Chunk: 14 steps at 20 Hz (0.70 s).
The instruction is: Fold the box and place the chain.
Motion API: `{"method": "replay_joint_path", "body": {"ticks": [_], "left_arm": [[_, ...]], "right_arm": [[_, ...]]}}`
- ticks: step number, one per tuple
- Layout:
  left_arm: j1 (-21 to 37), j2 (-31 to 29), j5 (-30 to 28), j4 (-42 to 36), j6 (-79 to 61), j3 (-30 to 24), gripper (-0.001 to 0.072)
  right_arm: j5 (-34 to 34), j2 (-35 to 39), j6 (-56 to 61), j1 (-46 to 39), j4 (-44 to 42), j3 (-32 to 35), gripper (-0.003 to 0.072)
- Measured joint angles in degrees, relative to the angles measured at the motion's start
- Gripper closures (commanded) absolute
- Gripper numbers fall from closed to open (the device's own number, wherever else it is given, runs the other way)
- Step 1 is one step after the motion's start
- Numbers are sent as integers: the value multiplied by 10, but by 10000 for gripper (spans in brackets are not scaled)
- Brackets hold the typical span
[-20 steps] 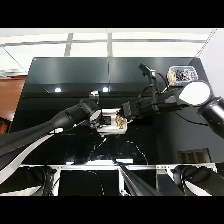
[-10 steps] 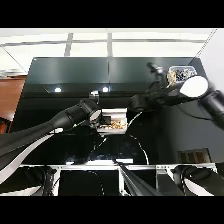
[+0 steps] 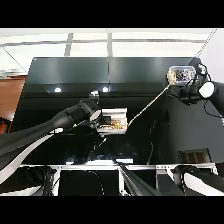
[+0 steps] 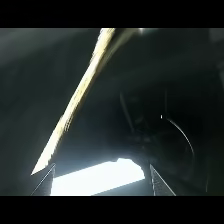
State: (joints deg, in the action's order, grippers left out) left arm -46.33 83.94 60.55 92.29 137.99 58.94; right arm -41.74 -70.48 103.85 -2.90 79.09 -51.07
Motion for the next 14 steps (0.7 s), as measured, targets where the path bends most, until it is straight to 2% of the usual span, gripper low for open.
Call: {"method": "replay_joint_path", "body": {"ticks": [3, 4, 7, 8, 9, 14], "left_arm": [[0, 0, 0, 0, 0, 0, 681], [0, 0, 0, 0, 0, 0, 681], [0, 0, 0, 0, 0, 0, 681], [0, 0, 0, 0, 0, 0, 681], [0, 0, 0, 0, 0, 0, 681], [0, 0, 0, 0, 0, 0, 681]], "right_arm": [[23, -105, 19, -17, -1, -76, 18], [19, -138, 24, -19, -4, -104, 43], [2, -216, 28, -24, -28, -175, 423], [-3, -231, 28, -25, -38, -188, 508], [-4, -242, 26, -26, -43, -199, 670], [-45, -250, -19, -28, -58, -220, 668]]}}
